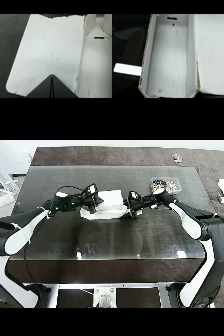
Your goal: Fold the box and place the chain.
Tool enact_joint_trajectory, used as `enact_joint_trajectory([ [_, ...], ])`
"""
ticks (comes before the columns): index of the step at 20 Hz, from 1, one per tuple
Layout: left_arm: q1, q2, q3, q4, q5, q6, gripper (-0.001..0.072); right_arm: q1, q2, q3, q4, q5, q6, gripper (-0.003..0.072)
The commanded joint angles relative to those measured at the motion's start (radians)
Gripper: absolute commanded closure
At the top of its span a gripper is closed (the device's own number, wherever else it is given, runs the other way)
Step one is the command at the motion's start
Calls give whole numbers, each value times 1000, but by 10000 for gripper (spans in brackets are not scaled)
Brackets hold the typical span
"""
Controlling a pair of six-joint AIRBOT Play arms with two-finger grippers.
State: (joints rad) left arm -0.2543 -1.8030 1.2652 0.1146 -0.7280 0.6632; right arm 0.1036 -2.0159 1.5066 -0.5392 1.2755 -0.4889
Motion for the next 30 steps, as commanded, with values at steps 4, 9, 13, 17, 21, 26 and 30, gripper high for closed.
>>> enact_joint_trajectory([
  [4,0,-5,0,11,-5,0,689,1,0,0,0,0,0,106],
  [9,0,-4,0,11,-25,0,689,1,0,0,0,0,0,105],
  [13,0,58,3,14,-10,0,689,1,0,0,0,0,0,105],
  [17,16,173,3,156,-32,-108,687,1,0,0,0,0,0,105],
  [21,79,238,3,377,-280,-332,377,1,0,0,0,0,0,105],
  [26,129,236,-6,463,-442,-469,211,1,0,0,0,0,0,105],
  [30,123,206,-27,472,-433,-478,209,1,0,0,0,0,0,105],
])
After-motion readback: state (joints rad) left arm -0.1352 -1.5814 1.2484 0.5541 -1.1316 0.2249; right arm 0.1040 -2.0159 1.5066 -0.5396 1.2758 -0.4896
